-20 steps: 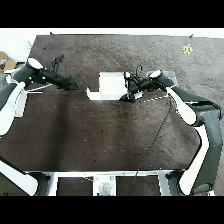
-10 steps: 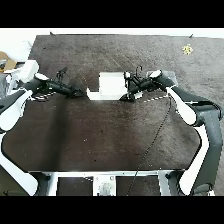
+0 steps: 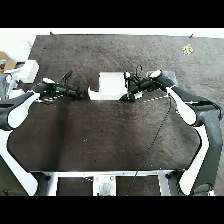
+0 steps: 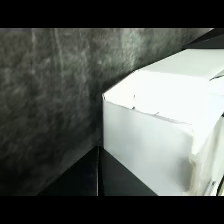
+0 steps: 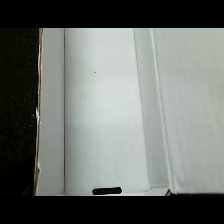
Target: Fold the box and place the chain.
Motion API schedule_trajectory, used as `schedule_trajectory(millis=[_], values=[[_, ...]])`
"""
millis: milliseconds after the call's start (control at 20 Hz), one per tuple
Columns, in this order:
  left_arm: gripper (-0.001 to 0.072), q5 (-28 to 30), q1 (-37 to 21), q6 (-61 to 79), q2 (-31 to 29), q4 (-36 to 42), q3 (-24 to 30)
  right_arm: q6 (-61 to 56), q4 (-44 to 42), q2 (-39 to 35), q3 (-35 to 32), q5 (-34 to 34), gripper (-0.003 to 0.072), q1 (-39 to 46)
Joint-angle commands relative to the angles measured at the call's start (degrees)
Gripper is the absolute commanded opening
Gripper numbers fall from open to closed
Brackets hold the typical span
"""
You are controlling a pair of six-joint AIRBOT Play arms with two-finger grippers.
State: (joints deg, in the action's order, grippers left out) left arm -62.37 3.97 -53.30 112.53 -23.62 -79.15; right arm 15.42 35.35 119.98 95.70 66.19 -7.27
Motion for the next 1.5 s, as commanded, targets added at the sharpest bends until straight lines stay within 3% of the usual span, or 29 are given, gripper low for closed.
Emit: schedule_trajectory(millis=[0,350,400,450,800,850,900,1050,1100,1450], values=[[0.0012,-1.70,0.28,0.90,0.20,2.69,-0.94,0.00,0.00,0.02,0.02,0.02,0.0486,-0.04],[0.0038,-7.93,0.28,1.36,0.02,4.39,-4.57,0.00,0.00,0.02,0.02,0.02,0.0486,-0.04],[0.0288,-8.48,0.28,1.31,0.02,4.66,-4.83,0.00,0.00,0.02,0.02,0.02,0.0487,-0.04],[0.0421,-8.72,0.28,1.31,0.02,4.61,-4.98,0.00,0.00,0.02,0.02,0.02,0.0486,-0.04],[0.0394,-8.50,1.84,1.25,-0.11,3.76,-5.01,0.00,0.00,0.02,0.02,0.02,0.0486,-0.04],[0.0281,-7.91,2.01,1.22,-0.22,3.15,-5.01,0.00,0.00,0.02,0.02,0.00,0.0486,-0.04],[0.0263,-7.30,2.27,1.20,-0.44,2.60,-5.07,0.00,0.00,0.02,0.02,0.02,0.0486,-0.04],[0.0266,-7.10,3.52,-1.18,-0.46,-0.72,-7.45,0.00,0.00,0.02,0.02,0.02,0.0487,-0.04],[0.0312,-7.13,4.20,-2.19,-0.46,-2.12,-8.70,0.00,0.00,0.02,0.02,0.02,0.0486,-0.04],[0.0313,-4.26,7.80,-9.92,-0.44,-7.80,-13.53,0.00,0.00,0.02,0.02,0.02,0.0487,-0.04]])
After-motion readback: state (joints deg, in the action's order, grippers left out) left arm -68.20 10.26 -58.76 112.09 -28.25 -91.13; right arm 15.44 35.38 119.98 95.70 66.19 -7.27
